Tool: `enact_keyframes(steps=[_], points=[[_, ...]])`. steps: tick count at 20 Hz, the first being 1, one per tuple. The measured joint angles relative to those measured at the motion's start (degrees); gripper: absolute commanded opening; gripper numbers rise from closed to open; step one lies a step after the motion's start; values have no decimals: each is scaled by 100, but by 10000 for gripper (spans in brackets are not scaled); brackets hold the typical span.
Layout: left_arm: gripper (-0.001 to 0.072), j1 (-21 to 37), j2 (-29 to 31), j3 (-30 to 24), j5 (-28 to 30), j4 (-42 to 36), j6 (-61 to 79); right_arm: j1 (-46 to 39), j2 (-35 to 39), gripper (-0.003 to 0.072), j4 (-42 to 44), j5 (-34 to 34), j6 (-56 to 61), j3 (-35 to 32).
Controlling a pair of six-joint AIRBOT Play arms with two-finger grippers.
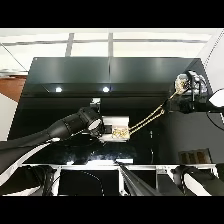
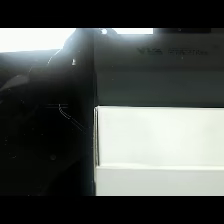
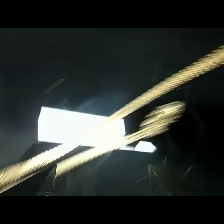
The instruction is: Fold the box and place the chain.
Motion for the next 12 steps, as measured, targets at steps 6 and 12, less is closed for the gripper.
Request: enact_keyframes(steps=[6, 12], points=[[32, 0, 0, 0, 2, 0, -9, -363, -1128, 720, -223, -2098, 1475, 42], [32, 0, 0, 0, 31, 0, -42, -413, -2286, 554, -267, -2695, 2251, 518]])
